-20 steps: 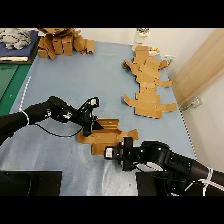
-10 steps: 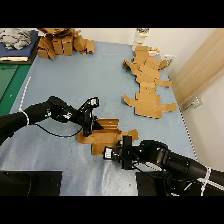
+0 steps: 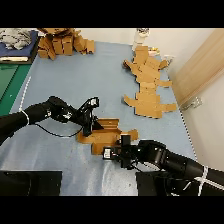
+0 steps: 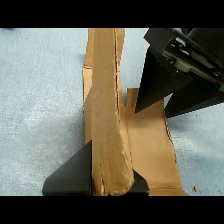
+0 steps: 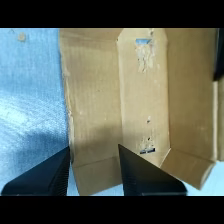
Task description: Fold the box.
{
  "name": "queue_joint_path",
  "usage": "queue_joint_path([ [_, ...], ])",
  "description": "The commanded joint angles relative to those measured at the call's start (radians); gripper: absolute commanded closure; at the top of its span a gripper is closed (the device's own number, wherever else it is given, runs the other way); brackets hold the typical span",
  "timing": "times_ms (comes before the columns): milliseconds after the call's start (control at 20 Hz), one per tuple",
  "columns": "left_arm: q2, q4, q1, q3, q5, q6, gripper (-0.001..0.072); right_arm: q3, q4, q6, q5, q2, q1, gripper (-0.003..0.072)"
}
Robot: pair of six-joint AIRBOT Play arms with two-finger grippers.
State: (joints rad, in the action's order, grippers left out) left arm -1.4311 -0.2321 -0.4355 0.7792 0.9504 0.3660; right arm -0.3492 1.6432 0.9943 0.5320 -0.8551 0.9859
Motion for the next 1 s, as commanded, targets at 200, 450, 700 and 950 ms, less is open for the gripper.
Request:
queue_joint_path([
  [200,-0.001,0.0,0.0,0.0,0.0,0.0,0.0695,-0.018,0.005,0.001,-0.014,-0.003,0.0,0.0213],
  [450,-0.001,0.0,0.0,0.0,0.0,0.0,0.0695,-0.034,0.03,0.001,-0.018,-0.003,-0.002,0.0214],
  [700,-0.001,0.0,0.0,0.0,0.0,0.0,0.0695,-0.057,0.029,0.001,-0.017,-0.004,-0.002,0.0213],
  [950,-0.001,0.0,0.0,0.0,0.0,0.0,0.0695,-0.057,0.011,0.011,-0.018,-0.004,-0.011,0.0064],
])
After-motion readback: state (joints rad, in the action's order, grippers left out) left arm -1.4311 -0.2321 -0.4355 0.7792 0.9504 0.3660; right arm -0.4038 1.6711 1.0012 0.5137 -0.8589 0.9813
